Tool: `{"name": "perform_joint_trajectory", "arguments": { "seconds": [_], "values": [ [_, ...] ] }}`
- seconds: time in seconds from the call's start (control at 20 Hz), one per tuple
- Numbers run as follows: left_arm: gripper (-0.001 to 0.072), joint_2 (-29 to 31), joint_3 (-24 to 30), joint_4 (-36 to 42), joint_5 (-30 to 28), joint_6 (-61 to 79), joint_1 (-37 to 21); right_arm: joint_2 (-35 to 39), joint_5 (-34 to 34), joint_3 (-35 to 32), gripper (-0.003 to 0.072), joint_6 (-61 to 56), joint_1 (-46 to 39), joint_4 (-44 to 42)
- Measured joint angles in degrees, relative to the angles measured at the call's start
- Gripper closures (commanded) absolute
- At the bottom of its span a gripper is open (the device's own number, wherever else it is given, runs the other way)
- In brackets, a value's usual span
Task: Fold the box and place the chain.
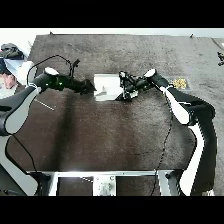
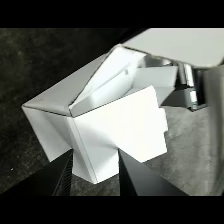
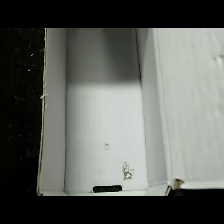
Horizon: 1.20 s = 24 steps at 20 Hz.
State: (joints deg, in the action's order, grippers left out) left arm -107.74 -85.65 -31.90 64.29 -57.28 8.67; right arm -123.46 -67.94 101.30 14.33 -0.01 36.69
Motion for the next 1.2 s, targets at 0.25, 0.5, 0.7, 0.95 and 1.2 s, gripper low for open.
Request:
{"name": "perform_joint_trajectory", "arguments": {
  "seconds": [0.25,0.5,0.7,0.95,1.2],
  "values": [
    [0.0401,0.1,-2.5,-6.4,-1.5,-7.8,2.6,0.0,0.0,0.0,0.0417,0.0,0.0,0.0],
    [0.0401,0.1,-3.0,-11.3,-4.6,-14.1,4.9,0.0,0.0,0.0,0.0417,0.0,0.0,0.0],
    [0.0400,0.1,-4.1,-17.0,-6.8,-21.2,6.8,0.0,0.0,0.0,0.0416,0.0,0.0,0.0],
    [0.0400,-1.1,-8.6,-28.9,-6.1,-34.3,10.6,0.0,0.0,0.0,0.0417,0.0,0.0,0.0],
    [0.0401,-4.5,-17.0,-40.4,1.1,-45.9,14.3,0.0,0.0,0.0,0.0416,0.0,0.0,0.0]
  ]
}}
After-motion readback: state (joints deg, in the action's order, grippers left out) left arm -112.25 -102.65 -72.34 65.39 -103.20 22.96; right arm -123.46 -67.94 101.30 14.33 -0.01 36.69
